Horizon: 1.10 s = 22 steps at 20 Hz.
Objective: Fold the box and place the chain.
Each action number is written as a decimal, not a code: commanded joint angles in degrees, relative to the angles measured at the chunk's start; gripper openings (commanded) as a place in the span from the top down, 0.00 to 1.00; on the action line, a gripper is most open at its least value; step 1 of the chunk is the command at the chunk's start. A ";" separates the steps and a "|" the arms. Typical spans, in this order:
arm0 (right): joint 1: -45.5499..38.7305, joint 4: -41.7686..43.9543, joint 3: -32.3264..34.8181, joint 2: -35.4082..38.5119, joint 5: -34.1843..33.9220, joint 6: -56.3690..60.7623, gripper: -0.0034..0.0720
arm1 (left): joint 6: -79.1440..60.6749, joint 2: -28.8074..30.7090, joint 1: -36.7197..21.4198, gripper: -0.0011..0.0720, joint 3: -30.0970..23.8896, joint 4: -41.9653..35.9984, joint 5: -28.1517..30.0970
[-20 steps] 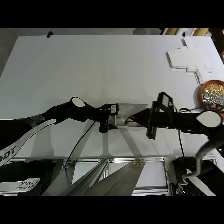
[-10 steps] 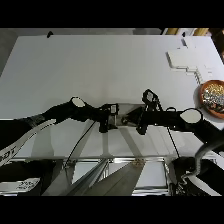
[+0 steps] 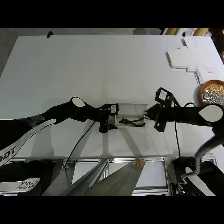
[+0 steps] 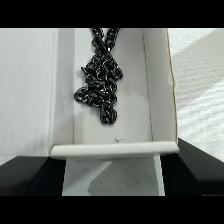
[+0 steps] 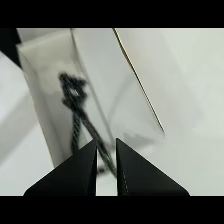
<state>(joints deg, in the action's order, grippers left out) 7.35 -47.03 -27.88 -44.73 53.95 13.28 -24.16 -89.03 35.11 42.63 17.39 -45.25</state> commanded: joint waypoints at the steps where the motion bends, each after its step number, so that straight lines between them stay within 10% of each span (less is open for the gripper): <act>1: -3.91 -10.23 0.48 0.85 3.08 -6.38 0.63 | -0.02 0.00 0.00 0.87 0.00 0.02 0.02; 22: 2.69 -0.46 8.68 -7.15 -9.42 -28.61 0.59 | -0.02 0.00 0.00 0.87 0.00 0.02 0.02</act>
<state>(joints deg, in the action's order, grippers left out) 9.76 -48.07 -19.25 -51.31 46.37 -15.03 -24.16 -89.03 35.11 42.63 17.39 -45.25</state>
